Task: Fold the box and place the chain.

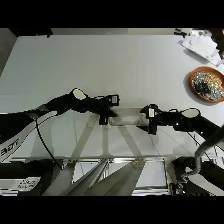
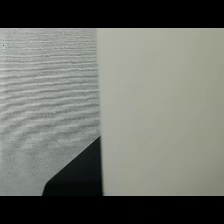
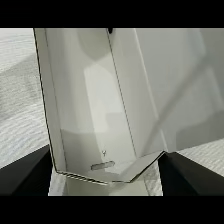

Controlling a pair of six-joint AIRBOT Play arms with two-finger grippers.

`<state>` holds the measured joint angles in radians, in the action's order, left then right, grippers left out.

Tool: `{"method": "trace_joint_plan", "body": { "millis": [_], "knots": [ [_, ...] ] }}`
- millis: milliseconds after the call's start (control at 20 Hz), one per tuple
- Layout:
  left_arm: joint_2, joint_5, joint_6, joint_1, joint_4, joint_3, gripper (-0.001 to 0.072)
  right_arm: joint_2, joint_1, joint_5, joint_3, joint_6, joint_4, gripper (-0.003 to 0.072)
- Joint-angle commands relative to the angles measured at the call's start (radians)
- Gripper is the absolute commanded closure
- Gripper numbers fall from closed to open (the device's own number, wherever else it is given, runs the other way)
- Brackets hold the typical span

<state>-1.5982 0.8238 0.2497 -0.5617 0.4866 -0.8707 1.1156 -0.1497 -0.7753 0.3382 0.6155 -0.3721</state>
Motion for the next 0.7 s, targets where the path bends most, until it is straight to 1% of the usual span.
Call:
{"method": "trace_joint_plan", "body": {
  "millis": [0, 300, 650],
  "knots": [
    [0.0, 0.0, 0.0, 0.0, 0.0, 0.0, 0.0697, 0.011, 0.0, 0.001, 0.0, -0.009, -0.016, 0.0046],
    [0.0, 0.0, 0.0, 0.0, 0.0, 0.0, 0.0697, 0.044, -0.001, -0.003, 0.0, 0.0, -0.008, 0.0047],
    [0.0, 0.0, 0.0, 0.0, 0.0, 0.0, 0.0697, 0.081, -0.001, -0.037, 0.002, 0.048, 0.014, 0.0047]
  ]
}}
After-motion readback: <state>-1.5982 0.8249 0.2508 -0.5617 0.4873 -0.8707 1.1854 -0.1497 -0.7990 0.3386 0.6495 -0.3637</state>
